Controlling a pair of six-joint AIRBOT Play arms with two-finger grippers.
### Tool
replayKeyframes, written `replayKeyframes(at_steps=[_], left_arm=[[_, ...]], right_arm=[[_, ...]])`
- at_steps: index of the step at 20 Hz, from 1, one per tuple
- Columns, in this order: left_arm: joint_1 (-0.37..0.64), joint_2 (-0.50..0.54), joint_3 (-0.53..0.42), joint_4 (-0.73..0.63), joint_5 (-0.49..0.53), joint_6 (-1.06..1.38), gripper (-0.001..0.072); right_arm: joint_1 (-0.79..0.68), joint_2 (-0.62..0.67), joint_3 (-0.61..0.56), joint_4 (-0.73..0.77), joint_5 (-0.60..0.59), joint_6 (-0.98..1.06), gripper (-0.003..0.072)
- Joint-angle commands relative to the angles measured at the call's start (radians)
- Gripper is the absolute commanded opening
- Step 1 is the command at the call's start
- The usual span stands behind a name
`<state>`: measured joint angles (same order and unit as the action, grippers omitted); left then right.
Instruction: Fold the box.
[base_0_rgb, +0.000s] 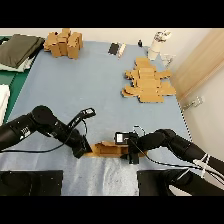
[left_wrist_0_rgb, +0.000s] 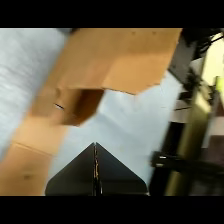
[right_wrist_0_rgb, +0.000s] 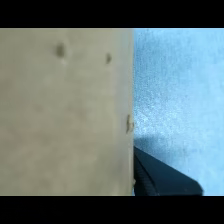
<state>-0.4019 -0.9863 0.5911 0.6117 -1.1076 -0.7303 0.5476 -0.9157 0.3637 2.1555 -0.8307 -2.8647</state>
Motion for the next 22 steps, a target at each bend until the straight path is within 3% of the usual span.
replayKeyframes(at_steps=[1,5,9,16,22], left_arm=[[-0.106,0.013,-0.034,-0.125,0.060,-0.348,0.0014],[-0.242,-0.027,-0.059,-0.425,0.435,-0.326,0.0014],[-0.272,-0.099,-0.059,-0.553,0.636,-0.253,0.0014],[-0.269,-0.123,-0.058,-0.560,0.746,-0.246,0.0014],[-0.264,-0.188,-0.058,-0.560,0.758,-0.227,0.0014]], right_arm=[[0.001,0.001,0.001,0.003,0.003,0.000,0.0497],[0.001,0.001,0.001,0.003,0.003,0.000,0.0497],[0.001,0.001,0.001,0.003,0.002,0.000,0.0496],[0.001,0.001,0.001,0.003,0.000,0.000,0.0497],[0.001,0.003,0.001,0.002,0.002,0.006,0.0496]])
